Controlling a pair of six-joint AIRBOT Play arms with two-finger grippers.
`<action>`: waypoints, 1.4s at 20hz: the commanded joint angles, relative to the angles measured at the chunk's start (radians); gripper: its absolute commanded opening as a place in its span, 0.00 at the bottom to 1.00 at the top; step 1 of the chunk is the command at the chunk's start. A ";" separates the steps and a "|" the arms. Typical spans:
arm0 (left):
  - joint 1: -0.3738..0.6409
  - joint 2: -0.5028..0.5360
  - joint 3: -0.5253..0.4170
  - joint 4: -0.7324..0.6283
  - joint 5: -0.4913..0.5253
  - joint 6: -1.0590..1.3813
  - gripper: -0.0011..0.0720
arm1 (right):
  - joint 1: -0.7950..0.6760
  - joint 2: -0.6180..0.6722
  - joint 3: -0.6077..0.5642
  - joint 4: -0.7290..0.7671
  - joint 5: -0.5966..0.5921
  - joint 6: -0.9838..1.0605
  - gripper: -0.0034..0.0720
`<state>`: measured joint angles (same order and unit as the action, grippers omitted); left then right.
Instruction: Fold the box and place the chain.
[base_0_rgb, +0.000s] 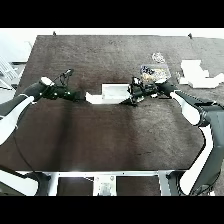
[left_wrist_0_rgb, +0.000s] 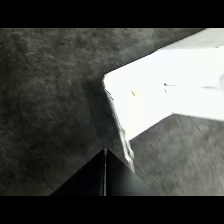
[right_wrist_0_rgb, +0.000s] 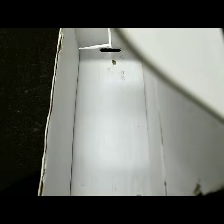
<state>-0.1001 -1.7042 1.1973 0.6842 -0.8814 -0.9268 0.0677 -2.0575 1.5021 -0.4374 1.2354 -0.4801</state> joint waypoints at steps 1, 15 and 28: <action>-0.016 -0.027 0.000 -0.011 0.029 -0.023 0.04 | 0.001 0.000 0.000 0.000 0.000 0.000 0.82; -0.055 -0.072 0.014 -0.198 -0.003 0.102 0.04 | 0.001 0.000 0.000 0.000 0.000 0.000 0.81; -0.060 -0.043 0.077 -0.205 -0.081 0.106 0.37 | 0.001 0.000 0.000 0.000 0.000 0.000 0.82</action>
<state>-0.1562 -1.7500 1.2671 0.4866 -0.9470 -0.8227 0.0677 -2.0575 1.5021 -0.4377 1.2354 -0.4801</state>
